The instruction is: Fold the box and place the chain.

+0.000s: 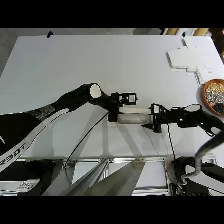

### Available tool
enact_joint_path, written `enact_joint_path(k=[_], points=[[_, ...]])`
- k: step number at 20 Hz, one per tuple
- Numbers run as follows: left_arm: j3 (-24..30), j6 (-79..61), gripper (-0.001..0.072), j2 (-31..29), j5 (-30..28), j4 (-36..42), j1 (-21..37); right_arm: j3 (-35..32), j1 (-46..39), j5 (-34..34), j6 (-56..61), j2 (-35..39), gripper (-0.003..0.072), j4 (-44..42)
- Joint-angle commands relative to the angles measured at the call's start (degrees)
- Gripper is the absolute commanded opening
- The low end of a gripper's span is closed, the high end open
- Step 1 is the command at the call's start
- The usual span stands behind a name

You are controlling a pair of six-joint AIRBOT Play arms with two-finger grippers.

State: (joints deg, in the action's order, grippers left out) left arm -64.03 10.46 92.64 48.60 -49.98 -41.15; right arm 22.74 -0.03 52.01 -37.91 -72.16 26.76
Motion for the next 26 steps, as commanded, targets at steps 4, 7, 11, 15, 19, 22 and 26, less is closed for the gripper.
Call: enact_joint_path(k=[4,7,11,15,19,22,26], points=[[0.02,0.02,0.0012,0.04,-0.11,0.0,-0.02,0.0,0.07,-0.15,0.15,-0.11,0.0405,2.73],[0.02,0.02,0.0012,0.04,-0.13,0.0,-0.02,0.0,0.07,-0.28,0.13,-0.11,0.0458,2.8],[0.02,0.02,0.0012,0.04,-0.13,0.0,-0.02,0.0,0.07,-0.28,0.13,-0.09,0.0458,2.8],[0.02,0.02,0.0012,0.04,-0.11,0.0,-0.02,0.0,0.07,-0.28,0.13,-0.09,0.0458,2.8],[0.02,0.02,0.0012,0.04,-0.13,0.0,-0.02,0.0,0.07,-0.28,0.11,-0.09,0.0458,2.8],[0.02,0.02,0.0012,0.04,-0.13,0.0,-0.02,0.0,0.07,-0.28,0.13,-0.09,0.0458,2.8],[0.02,0.02,0.0016,0.02,-0.07,0.0,-0.02,0.0,0.07,-0.28,0.13,-0.09,0.0458,2.8]])
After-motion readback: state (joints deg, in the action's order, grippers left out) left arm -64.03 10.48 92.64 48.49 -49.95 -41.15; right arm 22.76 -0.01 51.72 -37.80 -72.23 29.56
